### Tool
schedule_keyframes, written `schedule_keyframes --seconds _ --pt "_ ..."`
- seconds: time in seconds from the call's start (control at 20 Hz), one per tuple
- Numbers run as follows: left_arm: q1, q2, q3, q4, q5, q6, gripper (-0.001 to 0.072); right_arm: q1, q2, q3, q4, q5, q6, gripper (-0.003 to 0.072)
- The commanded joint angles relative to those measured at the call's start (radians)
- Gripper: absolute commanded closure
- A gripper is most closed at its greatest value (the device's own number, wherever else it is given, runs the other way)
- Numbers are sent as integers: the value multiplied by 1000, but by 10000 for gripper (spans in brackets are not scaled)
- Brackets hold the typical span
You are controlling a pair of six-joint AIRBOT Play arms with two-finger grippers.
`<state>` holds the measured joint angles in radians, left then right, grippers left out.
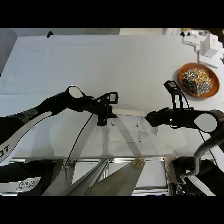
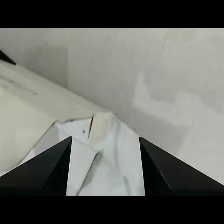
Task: Fold the box and place the chain.
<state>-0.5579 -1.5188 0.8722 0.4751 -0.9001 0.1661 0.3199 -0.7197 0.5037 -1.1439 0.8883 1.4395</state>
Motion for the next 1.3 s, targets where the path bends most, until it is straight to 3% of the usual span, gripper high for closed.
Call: schedule_keyframes --seconds 0.0,0.4,1.0,1.25 --pt "-6 -8 0 -69 57 18 702 1 1 1 -3 0 0 218" --pt "-6 -87 0 -74 38 58 702 1 0 1 -4 -3 0 218" --pt "-6 -93 0 -28 50 85 704 1 0 1 -4 -2 0 218" --pt "-3 -92 18 88 -55 75 707 1 1 1 -3 9 0 218"
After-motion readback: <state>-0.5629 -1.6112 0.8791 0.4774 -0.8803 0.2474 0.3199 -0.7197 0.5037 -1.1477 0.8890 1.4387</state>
